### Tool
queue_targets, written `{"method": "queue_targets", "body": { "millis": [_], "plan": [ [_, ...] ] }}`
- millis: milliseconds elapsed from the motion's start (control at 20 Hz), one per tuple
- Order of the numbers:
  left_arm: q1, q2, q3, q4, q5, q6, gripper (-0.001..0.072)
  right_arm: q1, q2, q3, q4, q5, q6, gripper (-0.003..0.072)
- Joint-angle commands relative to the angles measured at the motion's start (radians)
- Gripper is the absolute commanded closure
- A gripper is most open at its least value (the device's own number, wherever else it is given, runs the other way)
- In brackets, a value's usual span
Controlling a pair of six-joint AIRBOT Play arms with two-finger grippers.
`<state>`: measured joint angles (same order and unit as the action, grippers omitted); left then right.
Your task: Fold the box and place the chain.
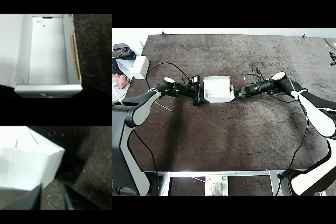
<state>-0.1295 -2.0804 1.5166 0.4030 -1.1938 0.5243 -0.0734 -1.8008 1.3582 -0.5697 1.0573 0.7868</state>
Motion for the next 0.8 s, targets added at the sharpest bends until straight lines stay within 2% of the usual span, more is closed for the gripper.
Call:
{"method": "queue_targets", "body": {
  "millis": [0, 250, 300, 350, 750],
  "plan": [
    [0.000, 0.000, 0.000, 0.000, 0.000, 0.000, 0.0243, 0.016, 0.019, 0.009, 0.021, -0.027, -0.005, 0.0339],
    [0.000, 0.000, 0.000, 0.000, 0.000, 0.000, 0.0243, 0.059, 0.019, 0.017, 0.043, -0.034, 0.001, 0.0338],
    [-0.001, 0.000, 0.000, 0.000, 0.000, 0.000, 0.0243, 0.068, 0.019, 0.028, 0.030, -0.035, 0.021, 0.0306],
    [0.000, 0.000, 0.000, 0.000, 0.000, 0.000, 0.0243, 0.075, 0.019, 0.045, -0.004, -0.037, 0.047, 0.0233],
    [0.000, 0.000, 0.000, 0.000, 0.000, 0.000, 0.0243, 0.161, 0.008, 0.169, -0.298, -0.033, 0.272, 0.0238]
  ]
}}
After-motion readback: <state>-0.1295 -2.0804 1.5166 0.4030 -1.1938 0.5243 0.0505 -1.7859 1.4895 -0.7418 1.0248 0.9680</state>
